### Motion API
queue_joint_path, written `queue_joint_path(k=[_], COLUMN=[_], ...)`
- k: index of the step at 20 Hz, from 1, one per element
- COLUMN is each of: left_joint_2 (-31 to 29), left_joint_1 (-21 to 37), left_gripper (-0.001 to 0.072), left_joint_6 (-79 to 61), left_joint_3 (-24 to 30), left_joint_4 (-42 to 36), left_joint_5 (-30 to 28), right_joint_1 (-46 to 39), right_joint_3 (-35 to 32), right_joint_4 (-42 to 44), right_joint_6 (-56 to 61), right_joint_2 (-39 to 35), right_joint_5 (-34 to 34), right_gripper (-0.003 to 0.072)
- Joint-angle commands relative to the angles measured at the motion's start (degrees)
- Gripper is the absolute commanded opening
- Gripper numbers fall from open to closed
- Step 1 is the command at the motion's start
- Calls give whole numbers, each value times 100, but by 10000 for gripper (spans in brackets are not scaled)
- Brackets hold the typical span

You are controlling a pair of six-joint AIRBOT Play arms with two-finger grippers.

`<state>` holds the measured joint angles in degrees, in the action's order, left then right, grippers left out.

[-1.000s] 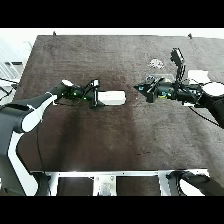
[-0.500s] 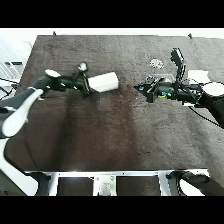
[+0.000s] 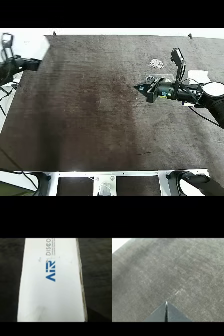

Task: Fold the box and place the chain.

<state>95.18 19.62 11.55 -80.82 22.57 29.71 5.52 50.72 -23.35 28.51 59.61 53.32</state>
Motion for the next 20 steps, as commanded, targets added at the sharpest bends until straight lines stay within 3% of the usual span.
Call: queue_joint_path(k=[1,5,10,19,20], left_joint_2=[203,704,1316,1749,1757], left_joint_1=[514,704,824,822,822], left_gripper=[18,18,18,23,152], left_joint_6=[540,870,1102,1156,1150], left_joint_3=[15,-31,-437,-726,-726], left_joint_4=[361,706,1279,1279,1283], left_joint_5=[-490,-658,-127,-317,-372], right_joint_1=[0,2,4,9,9], right_joint_3=[0,0,-2,0,0], right_joint_4=[4,35,46,138,190], right_joint_6=[2,2,2,2,2], right_joint_2=[0,4,7,9,9], right_joint_5=[-87,-190,-192,-240,-278], right_gripper=[16,16,16,16,17])
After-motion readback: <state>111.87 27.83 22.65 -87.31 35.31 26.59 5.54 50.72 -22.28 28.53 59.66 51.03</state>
